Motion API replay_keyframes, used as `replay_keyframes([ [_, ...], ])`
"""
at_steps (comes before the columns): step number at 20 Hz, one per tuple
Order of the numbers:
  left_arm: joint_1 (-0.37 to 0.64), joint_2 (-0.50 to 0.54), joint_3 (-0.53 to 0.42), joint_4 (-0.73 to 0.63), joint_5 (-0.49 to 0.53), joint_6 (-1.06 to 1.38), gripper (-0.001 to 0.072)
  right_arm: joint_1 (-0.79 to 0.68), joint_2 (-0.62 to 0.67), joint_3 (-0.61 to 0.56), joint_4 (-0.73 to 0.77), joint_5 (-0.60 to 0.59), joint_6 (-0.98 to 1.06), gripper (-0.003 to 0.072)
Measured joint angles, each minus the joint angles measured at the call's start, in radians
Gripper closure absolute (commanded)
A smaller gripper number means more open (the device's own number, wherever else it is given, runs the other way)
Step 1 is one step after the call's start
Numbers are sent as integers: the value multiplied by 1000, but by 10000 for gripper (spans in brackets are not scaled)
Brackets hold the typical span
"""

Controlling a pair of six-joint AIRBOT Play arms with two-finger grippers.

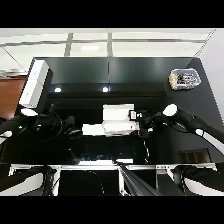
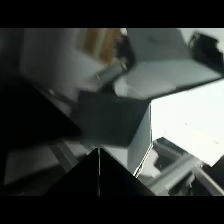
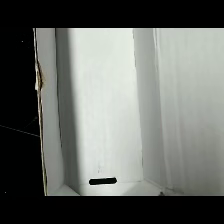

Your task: Fold the box and place the chain.

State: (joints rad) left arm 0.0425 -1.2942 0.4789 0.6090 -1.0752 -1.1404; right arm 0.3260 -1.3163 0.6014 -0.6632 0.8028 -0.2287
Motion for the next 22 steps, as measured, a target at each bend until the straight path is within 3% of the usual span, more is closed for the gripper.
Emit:
replay_keyframes([
  [7, -158, -58, 2, -170, -1, 220, 678, 0, 0, 0, 0, 0, 0, 424],
  [8, -166, -60, 6, -186, -1, 233, 602, 0, 0, 0, 0, 0, 0, 424],
  [10, -175, -63, 19, -215, -6, 254, 120, 0, 0, 0, 0, 0, 0, 424],
  [11, -178, -64, 29, -226, -10, 258, 61, 0, 0, 0, 0, 0, 0, 424],
  [16, -200, -65, 102, -252, -61, 269, 87, 0, 0, 0, 0, 0, 0, 424],
  [18, -230, -65, 126, -251, -70, 257, 198, 0, 0, 0, 0, 0, 0, 424],
  [22, -306, -65, 169, -245, -79, 216, 208, 0, 0, 0, 0, 0, 0, 424],
])
